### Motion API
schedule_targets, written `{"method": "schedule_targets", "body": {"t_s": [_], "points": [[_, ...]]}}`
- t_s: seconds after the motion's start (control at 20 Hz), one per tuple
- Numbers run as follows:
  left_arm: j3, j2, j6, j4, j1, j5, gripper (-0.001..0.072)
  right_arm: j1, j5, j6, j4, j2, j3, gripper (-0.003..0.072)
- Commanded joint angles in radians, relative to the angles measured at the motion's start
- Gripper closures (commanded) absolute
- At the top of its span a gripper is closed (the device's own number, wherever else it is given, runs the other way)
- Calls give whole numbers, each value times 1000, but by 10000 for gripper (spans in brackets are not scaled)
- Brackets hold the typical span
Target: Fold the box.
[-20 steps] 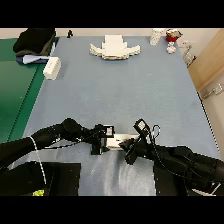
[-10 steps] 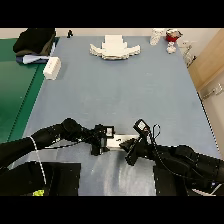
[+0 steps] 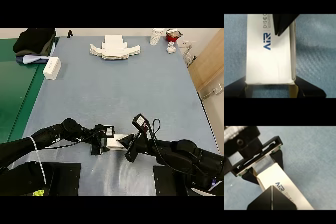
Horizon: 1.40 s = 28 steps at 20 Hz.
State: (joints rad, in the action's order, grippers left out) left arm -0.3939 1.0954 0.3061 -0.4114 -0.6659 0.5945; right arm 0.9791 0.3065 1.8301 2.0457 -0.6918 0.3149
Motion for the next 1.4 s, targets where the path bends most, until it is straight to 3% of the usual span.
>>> {"method": "schedule_targets", "body": {"t_s": [0.0,0.15,0.3,0.55,0.8,1.35], "points": [[-1,0,0,0,0,0,183,-105,322,-1,-114,-25,127,670],[-1,0,-1,0,0,0,183,-232,583,5,-226,-87,285,683],[-1,0,0,0,0,0,183,-378,724,106,-292,-166,412,683],[-1,0,-1,0,0,0,183,-617,767,190,-337,-365,551,683],[-1,0,-1,0,0,0,183,-706,776,205,-336,-546,650,683],[-1,0,-1,0,0,0,183,-705,827,55,-314,-576,656,682]]}}
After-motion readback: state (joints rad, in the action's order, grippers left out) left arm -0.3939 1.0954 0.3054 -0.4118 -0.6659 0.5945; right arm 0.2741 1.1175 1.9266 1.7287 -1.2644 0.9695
